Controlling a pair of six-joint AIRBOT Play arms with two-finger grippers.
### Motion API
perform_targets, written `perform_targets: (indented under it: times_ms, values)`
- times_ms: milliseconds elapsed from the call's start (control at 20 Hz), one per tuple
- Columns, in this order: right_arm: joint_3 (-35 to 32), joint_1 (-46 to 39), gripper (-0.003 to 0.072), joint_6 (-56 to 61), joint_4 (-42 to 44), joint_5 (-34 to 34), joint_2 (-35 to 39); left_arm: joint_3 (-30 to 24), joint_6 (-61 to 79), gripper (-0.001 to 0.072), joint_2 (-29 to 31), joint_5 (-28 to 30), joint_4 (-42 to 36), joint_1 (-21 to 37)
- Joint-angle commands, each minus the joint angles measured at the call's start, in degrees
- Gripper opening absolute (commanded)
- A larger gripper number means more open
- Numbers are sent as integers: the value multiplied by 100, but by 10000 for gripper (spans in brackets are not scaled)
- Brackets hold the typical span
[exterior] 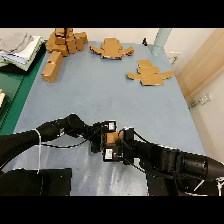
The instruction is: Fold the box.
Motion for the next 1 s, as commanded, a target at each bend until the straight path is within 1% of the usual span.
perform_targets:
  times_ms: [0, 200, 950]
  values:
    - [2, 2, 5, 0, 17, -7, -22, 2, 2, 448, -2, 2, 0, 4]
    - [2, 2, 5, 0, 37, 92, -203, 0, 2, 448, -2, 2, 0, 4]
    - [-11, -22, 5, 0, 39, 98, -284, 0, 2, 448, -2, 2, 0, 4]
